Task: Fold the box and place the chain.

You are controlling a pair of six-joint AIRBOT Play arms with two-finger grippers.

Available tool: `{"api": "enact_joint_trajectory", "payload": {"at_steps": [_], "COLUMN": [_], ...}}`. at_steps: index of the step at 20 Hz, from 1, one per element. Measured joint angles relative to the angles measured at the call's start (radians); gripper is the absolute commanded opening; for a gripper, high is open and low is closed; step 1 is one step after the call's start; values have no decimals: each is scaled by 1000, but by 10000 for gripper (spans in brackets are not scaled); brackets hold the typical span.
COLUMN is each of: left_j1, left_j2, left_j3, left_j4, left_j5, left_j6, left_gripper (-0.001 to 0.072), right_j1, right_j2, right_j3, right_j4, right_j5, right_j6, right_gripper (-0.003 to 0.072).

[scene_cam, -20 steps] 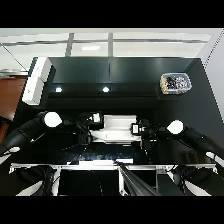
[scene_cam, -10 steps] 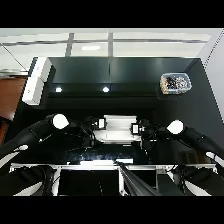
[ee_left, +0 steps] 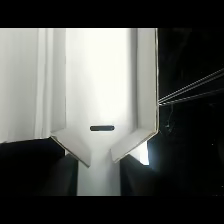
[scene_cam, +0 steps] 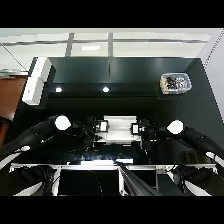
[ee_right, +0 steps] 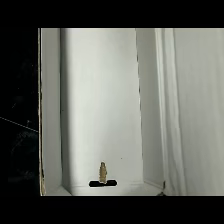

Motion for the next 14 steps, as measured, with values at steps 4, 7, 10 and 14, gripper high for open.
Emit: {"api": "enact_joint_trajectory", "payload": {"at_steps": [4, 7, 10, 14], "left_j1": [-3, -4, -4, -7], "left_j2": [0, 0, -1, -1], "left_j3": [0, 0, 0, 0], "left_j4": [-16, -48, -70, -134], "left_j5": [3, 10, 14, 21], "left_j6": [2, 3, 3, 0], "left_gripper": [229, 205, 107, 107], "right_j1": [0, 0, 0, 0], "right_j2": [0, 0, 0, 0], "right_j3": [0, 0, 0, 0], "right_j4": [0, 0, 0, 0], "right_j5": [0, 0, 0, 0], "right_j6": [0, 0, 0, 0], "right_gripper": [477, 477, 477, 477]}}
